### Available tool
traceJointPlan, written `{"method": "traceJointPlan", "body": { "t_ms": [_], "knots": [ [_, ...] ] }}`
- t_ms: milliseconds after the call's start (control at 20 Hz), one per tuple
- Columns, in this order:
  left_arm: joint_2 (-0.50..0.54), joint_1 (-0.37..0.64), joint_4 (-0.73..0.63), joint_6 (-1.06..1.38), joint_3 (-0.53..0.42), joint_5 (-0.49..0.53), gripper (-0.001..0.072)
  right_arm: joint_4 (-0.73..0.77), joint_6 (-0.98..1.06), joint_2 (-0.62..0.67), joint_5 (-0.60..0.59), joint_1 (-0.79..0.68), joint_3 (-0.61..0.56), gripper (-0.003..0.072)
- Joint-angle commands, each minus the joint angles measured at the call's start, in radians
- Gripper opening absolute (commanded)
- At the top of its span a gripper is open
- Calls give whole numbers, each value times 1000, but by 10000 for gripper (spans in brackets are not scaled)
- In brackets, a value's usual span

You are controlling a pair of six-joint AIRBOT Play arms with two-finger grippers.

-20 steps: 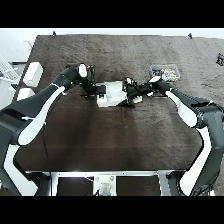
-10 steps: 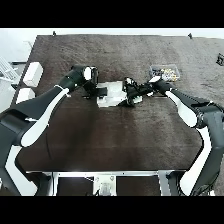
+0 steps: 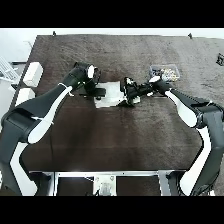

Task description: Fold the box and place the chain.

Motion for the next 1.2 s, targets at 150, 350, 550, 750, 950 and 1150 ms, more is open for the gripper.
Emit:
{"method": "traceJointPlan", "body": {
  "t_ms": [150,350,550,750,950,1150],
  "knots": [
    [-4,0,70,19,10,-48,415,0,0,0,-1,-2,0,639],
    [-5,0,53,19,10,-3,414,0,0,0,-1,-2,0,639],
    [-13,0,31,6,10,3,414,0,0,0,-1,-2,0,639],
    [-31,-2,6,-1,10,4,382,0,0,0,-1,-2,0,639],
    [-32,-2,6,-4,10,19,231,0,0,0,-1,-2,0,639],
    [-34,-2,-1,-9,10,19,230,0,0,0,-1,-2,0,639]
  ]
}}
